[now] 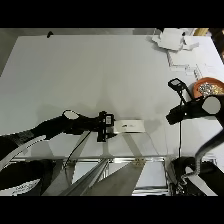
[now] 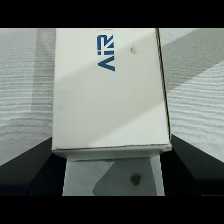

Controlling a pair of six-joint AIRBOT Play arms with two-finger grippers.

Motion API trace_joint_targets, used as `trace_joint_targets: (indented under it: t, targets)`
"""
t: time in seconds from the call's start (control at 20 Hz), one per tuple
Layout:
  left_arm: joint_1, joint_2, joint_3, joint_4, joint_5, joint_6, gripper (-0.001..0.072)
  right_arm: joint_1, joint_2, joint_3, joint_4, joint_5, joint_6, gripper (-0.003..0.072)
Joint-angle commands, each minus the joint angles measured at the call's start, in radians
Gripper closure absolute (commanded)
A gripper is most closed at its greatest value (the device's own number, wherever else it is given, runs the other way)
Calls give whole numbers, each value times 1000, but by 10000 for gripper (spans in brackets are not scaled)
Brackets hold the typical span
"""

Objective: Fold the box and place the chain.

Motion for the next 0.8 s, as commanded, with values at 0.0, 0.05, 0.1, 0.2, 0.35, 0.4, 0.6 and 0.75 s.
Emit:
trace_joint_targets:
  t: [0.0,0.05,0.1,0.2,0.35,0.4,0.6,0.75]
  targets:
    - [3,7,1,-2,3,1,569,-33,-1,-3,-13,26,37,666]
    - [11,27,1,4,12,0,570,-33,-1,-3,-13,26,37,666]
    - [28,63,1,27,14,-24,570,-33,-1,-3,-13,26,37,666]
    - [85,170,1,85,40,-172,569,-33,-1,-3,-13,26,37,666]
    - [230,377,1,290,134,-486,556,-33,-1,-3,-13,26,37,666]
    - [295,447,1,404,164,-615,556,-33,-1,-3,-13,26,37,666]
    - [596,635,0,816,175,-1186,556,-33,-1,-3,-13,26,37,666]
    - [819,667,-2,1049,43,-1471,555,-33,-1,-3,-13,26,37,666]
